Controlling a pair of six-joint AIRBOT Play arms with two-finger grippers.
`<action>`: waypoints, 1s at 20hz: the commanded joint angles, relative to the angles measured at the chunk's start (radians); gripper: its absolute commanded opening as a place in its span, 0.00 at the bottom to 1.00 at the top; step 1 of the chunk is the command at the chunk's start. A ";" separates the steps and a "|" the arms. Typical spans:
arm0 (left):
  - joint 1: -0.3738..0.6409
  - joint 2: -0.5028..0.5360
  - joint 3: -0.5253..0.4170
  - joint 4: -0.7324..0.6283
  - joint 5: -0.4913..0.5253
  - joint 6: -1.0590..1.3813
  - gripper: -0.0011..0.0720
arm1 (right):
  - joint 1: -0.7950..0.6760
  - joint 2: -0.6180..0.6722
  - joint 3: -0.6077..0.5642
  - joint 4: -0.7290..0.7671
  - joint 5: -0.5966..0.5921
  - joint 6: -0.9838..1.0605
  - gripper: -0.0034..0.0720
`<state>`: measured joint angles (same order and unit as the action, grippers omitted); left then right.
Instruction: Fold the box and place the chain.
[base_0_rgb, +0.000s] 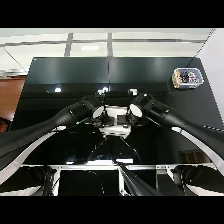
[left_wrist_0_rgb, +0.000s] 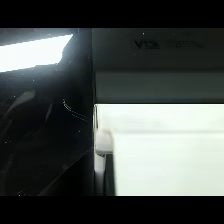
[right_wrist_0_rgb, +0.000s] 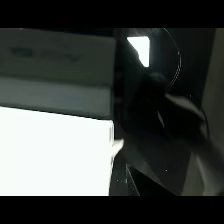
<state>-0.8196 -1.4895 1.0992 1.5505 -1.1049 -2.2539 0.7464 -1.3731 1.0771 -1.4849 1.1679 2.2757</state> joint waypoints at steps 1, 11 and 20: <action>0.000 0.000 0.000 0.000 -0.023 0.000 0.05 | -0.012 0.119 0.040 -0.048 0.059 -0.146 0.51; 0.000 0.000 0.000 0.000 -0.025 -0.001 0.05 | -0.527 0.228 -0.029 -0.587 -0.348 -0.022 1.00; 0.000 0.000 0.000 0.000 -0.026 -0.001 0.05 | -0.921 -0.315 0.493 0.068 -0.161 0.063 1.00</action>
<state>-0.8196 -1.4895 1.0996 1.5505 -1.1316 -2.2547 -0.1078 -1.5345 1.3853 -1.5196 0.8818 2.3058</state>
